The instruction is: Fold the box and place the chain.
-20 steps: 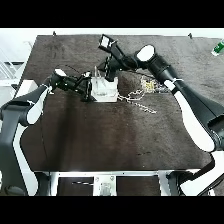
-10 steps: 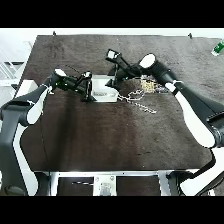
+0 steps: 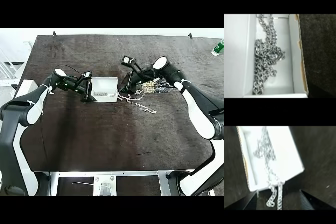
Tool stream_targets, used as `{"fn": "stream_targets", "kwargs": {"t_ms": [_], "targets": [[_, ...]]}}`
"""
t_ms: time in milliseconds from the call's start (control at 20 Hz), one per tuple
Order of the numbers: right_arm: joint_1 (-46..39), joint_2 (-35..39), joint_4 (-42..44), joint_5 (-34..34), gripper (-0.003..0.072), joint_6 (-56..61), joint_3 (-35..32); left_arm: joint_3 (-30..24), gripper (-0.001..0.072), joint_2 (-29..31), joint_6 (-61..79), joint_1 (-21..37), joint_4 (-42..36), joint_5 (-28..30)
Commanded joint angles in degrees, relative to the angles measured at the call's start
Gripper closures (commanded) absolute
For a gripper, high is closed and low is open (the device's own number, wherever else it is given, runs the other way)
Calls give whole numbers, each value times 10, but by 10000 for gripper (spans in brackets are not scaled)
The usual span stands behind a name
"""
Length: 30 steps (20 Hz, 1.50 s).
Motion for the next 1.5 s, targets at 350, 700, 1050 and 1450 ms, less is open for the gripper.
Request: {"fn": "stream_targets", "kwargs": {"t_ms": [350,700,1050,1450], "targets": [[9,-62,-63,-33,101,-21,-3,0,199,0,0,0,0,0],[32,-76,-92,-48,134,-10,-6,0,200,0,0,0,0,0],[47,-73,-127,-13,677,3,-8,0,199,0,0,0,0,0],[45,12,-119,-9,678,7,-4,0,199,0,0,0,0,0]]}}
